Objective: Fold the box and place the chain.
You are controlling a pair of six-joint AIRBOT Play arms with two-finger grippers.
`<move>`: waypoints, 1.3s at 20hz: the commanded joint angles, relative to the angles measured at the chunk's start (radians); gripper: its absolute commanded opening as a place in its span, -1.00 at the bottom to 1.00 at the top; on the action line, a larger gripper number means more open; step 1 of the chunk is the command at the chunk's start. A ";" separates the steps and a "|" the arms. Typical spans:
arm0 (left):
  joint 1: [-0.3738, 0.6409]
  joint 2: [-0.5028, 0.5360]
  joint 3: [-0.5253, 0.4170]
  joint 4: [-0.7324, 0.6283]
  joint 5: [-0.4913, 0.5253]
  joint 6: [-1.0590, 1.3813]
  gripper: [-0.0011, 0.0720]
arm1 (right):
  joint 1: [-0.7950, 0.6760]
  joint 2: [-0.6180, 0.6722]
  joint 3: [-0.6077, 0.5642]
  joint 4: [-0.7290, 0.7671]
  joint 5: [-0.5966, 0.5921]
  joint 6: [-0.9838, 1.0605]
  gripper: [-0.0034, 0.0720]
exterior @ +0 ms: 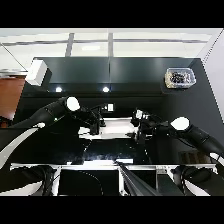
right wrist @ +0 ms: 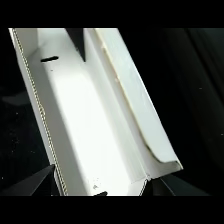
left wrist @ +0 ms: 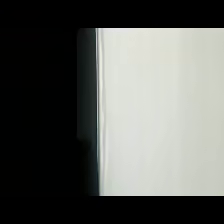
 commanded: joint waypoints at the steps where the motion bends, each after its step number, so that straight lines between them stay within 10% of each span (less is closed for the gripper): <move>1: 0.000 0.000 0.001 0.000 0.003 0.000 -0.89 | 0.000 -0.027 -0.003 0.007 0.072 -0.019 0.97; 26: 0.000 0.000 0.001 -0.003 0.003 0.000 -0.89 | 0.045 -0.029 -0.005 -0.058 0.012 -0.027 0.97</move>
